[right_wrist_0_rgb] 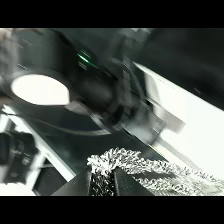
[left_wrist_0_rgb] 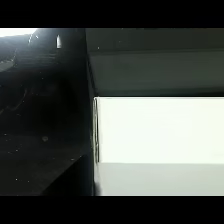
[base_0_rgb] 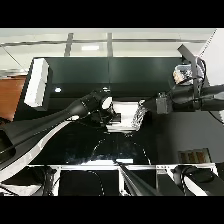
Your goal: Fold the box and place the chain.
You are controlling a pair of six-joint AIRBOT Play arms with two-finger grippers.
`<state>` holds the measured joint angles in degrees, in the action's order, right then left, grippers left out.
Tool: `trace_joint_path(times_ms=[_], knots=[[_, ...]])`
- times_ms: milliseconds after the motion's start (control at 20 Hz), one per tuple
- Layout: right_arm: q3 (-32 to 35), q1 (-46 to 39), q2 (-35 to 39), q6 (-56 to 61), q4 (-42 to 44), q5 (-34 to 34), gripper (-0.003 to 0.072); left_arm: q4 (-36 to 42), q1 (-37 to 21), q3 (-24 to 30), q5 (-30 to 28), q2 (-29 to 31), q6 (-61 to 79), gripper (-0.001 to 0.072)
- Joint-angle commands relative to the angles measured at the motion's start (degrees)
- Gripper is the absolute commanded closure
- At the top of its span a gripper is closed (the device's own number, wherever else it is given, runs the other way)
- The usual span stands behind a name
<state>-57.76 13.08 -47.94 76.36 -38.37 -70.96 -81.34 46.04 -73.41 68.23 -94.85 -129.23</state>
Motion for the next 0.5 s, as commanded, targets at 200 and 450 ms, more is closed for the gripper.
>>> trace_joint_path(times_ms=[200,450], knots=[[0.11,0.24,0.04,-2.27,7.89,7.74,0.0675,-0.02,-0.02,0.02,-0.02,0.0,0.02,0.0686],[1.95,0.26,-0.44,-2.01,4.66,8.28,0.0675,-0.07,-0.02,0.02,-0.02,0.0,0.02,0.0686]])
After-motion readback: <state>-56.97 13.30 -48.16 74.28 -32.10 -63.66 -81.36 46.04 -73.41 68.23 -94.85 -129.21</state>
